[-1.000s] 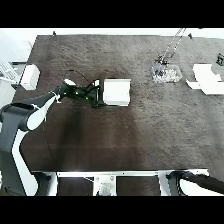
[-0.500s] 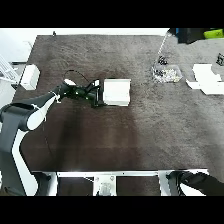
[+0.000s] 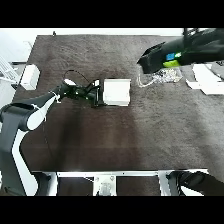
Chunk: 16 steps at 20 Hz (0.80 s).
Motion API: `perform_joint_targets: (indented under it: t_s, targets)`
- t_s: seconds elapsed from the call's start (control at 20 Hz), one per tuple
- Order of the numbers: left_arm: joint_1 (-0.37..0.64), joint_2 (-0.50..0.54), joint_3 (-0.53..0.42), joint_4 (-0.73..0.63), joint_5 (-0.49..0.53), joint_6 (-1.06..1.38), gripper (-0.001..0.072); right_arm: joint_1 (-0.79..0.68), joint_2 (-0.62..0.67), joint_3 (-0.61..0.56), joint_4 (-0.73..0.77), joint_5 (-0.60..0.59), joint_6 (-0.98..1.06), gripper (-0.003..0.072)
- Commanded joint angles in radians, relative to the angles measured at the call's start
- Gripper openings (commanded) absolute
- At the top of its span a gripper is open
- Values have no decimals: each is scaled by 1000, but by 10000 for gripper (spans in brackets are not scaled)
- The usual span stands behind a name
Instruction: Fold the box and place the chain.
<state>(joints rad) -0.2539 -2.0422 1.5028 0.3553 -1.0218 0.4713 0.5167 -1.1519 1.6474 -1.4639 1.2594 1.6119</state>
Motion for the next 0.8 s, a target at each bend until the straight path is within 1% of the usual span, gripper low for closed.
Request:
perform_joint_targets:
  t_s: [0.0,0.15,0.3,0.5,0.6,0.75]
  targets:
    - [0,0,0,0,0,0,470,12,-1,-139,95,-173,12,5]
    - [-1,0,0,0,0,0,470,12,-18,-245,156,-285,11,5]
    - [0,0,0,0,0,0,470,12,-65,-298,195,-362,8,5]
    - [0,0,0,0,0,0,470,12,-163,-298,236,-445,6,5]
    - [0,0,0,0,0,0,470,12,-219,-299,270,-460,0,5]
    - [-1,0,0,0,0,0,470,11,-336,-299,267,-484,0,5]
